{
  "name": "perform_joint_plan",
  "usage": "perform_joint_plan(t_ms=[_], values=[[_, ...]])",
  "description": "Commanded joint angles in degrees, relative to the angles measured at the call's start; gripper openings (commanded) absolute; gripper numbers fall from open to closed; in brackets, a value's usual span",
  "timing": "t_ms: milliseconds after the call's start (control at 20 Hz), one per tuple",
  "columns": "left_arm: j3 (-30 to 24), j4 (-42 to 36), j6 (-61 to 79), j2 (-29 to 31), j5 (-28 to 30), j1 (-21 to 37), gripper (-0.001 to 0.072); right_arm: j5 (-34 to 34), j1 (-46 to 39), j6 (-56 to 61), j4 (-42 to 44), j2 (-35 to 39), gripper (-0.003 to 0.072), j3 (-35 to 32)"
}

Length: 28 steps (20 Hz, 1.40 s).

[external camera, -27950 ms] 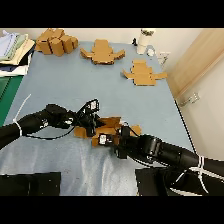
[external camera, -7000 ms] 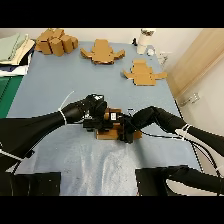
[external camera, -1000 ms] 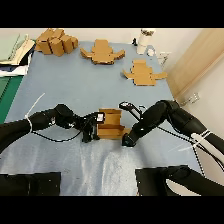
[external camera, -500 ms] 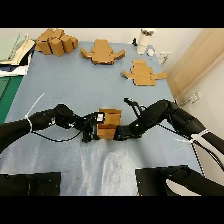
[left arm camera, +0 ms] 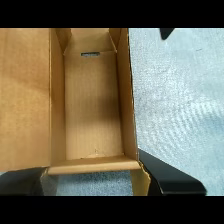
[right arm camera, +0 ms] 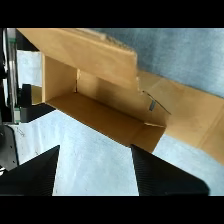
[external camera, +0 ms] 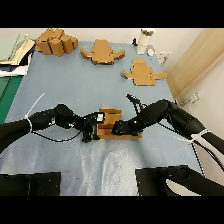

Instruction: Fold the box.

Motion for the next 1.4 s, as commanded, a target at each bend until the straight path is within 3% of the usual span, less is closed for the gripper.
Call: perform_joint_plan(t_ms=[0,300,350,500,550,800,1050,1350], values=[[0.1,0.0,0.0,0.0,0.0,0.0,0.0529,0.5,0.0,0.4,0.0,0.0,0.0701,0.1],[0.1,0.0,0.0,0.0,0.0,0.0,0.0529,3.7,0.0,5.8,0.1,-0.1,0.0700,0.1],[0.1,0.0,0.0,0.0,0.0,0.0,0.0529,3.7,0.0,7.0,0.1,-0.2,0.0632,0.1],[0.1,0.0,0.0,0.0,0.0,0.0,0.0529,3.7,0.0,6.8,0.3,-0.6,0.0060,0.1],[0.1,0.0,0.0,0.0,0.0,0.0,0.0529,4.0,0.0,6.0,0.4,-0.7,0.0004,0.4],[0.1,0.0,0.0,0.0,0.0,0.0,0.0529,6.5,-0.4,-1.8,1.3,-3.7,0.0003,6.4],[0.1,0.0,0.0,0.0,0.0,0.0,0.0529,6.5,-0.6,-9.3,1.3,-16.4,0.0003,14.1],[0.1,0.0,0.0,0.0,0.0,0.0,0.0529,8.9,-0.2,-13.8,-0.2,-23.3,0.0003,14.7]])
